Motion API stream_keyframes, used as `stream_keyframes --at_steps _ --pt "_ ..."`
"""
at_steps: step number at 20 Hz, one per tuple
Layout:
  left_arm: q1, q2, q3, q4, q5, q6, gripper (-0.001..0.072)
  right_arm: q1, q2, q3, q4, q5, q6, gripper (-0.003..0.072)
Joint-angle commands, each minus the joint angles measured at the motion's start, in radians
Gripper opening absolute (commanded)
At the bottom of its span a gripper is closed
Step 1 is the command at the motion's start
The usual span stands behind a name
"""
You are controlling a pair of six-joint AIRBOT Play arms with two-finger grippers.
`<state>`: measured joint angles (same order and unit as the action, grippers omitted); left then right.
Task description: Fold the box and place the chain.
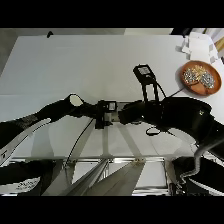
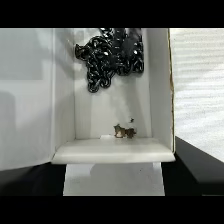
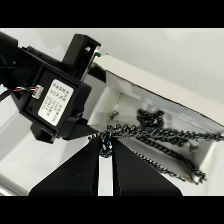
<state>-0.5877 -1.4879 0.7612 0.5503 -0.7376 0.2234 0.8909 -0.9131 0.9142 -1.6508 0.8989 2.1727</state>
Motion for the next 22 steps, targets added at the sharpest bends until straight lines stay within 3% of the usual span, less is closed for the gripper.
stream_keyframes --at_steps 1,7,11,16,22 --pt "0.000 0.001 0.000 0.000 0.000 0.000 0.0013 0.000 0.025 0.001 -0.055 0.010 0.034 0.0015" --pt "0.000 0.001 0.000 0.000 0.000 0.000 0.0013 0.000 0.073 0.001 -0.080 -0.037 0.077 0.0015" --pt "0.000 0.001 0.000 0.000 0.000 0.000 0.0013 0.000 0.096 0.002 -0.080 -0.134 0.079 0.0015" --pt "0.000 0.001 0.000 0.000 0.000 0.000 0.0013 0.000 0.097 0.005 -0.093 -0.140 0.079 0.0015" --pt "0.000 0.001 0.000 0.000 0.000 0.000 0.0013 0.000 0.096 -0.004 -0.134 0.052 0.079 0.0015"
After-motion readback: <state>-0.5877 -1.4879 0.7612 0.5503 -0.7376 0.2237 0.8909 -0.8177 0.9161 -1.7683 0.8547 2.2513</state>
